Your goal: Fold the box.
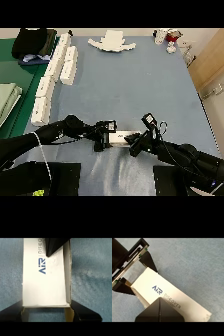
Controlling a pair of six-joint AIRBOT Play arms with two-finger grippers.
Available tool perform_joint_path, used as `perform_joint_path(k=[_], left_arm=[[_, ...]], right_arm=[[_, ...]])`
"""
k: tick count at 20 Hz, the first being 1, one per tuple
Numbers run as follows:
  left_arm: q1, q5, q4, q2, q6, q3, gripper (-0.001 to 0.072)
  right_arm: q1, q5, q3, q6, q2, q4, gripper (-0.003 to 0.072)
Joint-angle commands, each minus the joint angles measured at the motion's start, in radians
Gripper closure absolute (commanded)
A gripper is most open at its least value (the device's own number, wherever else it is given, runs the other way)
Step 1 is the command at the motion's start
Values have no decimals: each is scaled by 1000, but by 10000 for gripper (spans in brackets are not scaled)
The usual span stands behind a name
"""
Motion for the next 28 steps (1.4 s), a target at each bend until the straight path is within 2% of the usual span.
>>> perform_joint_path(k=[1, 9, 18, 23, 25, 28], left_arm=[[1, -1, -1, 0, 0, 1, 280], [1, -1, -1, 0, 0, 1, 280], [1, -1, -1, 0, 0, 1, 280], [1, -1, -1, 0, 0, 1, 281], [1, -1, -1, 0, 0, 1, 280], [1, -1, -1, 0, 0, 1, 281]], right_arm=[[0, -11, -2, 0, -4, -5, 681], [0, -9, 1, 0, 5, -8, 680], [0, -15, 3, 0, 129, -53, 680], [-40, -161, 78, 0, 116, -141, 680], [-111, -303, 145, 0, 79, -195, 680], [-240, -604, 303, 0, -29, -296, 680]])
